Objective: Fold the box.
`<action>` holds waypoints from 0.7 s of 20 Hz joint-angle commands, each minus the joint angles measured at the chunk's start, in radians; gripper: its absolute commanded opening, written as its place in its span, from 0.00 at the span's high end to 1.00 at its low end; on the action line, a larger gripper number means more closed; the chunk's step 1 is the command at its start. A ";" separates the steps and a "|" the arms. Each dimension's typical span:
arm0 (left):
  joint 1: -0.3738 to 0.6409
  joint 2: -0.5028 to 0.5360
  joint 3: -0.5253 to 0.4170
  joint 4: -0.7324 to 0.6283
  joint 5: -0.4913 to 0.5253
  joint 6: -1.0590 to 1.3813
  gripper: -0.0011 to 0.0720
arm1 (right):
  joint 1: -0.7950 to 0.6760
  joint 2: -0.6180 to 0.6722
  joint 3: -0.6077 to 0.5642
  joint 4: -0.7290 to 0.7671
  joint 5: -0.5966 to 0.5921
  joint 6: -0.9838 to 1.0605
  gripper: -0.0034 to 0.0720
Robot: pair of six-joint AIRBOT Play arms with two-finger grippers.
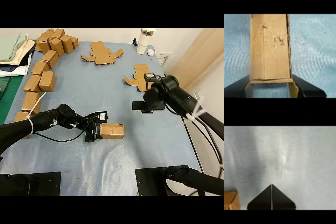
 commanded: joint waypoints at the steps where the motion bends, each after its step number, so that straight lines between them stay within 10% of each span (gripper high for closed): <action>1: 0.001 0.000 0.000 0.000 0.000 0.000 0.41 | -0.023 -0.108 0.108 0.092 -0.019 -0.093 0.95; 14: 0.163 0.174 0.000 0.122 0.073 -0.463 0.41 | -0.024 -0.112 0.112 0.098 0.013 -0.092 0.95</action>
